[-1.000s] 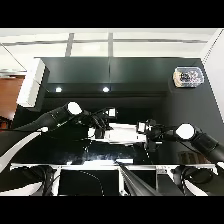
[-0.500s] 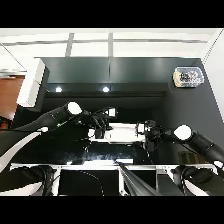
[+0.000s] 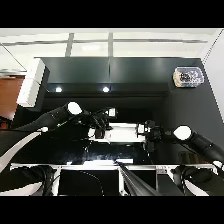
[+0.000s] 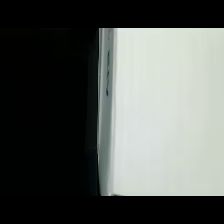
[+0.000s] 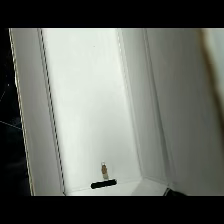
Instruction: Fold the box and place the chain.
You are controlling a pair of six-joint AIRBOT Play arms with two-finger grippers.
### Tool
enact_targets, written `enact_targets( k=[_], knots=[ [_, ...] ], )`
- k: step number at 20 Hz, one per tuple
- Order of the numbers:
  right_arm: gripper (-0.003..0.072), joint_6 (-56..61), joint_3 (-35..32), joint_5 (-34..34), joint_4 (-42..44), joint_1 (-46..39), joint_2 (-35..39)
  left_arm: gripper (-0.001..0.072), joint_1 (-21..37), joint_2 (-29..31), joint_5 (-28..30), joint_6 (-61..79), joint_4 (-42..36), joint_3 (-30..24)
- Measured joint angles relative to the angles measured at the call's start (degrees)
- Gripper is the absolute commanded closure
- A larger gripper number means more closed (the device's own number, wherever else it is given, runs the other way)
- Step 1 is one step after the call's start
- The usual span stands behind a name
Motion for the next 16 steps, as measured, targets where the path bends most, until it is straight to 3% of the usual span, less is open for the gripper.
enact_targets(
  k=[16],
  knots=[
    [-0.0013,-1.25,0.0,-1.49,0.15,0.0,-1.84,0.0684,0.0,0.0,0.11,0.02,0.0,0.02]
  ],
)
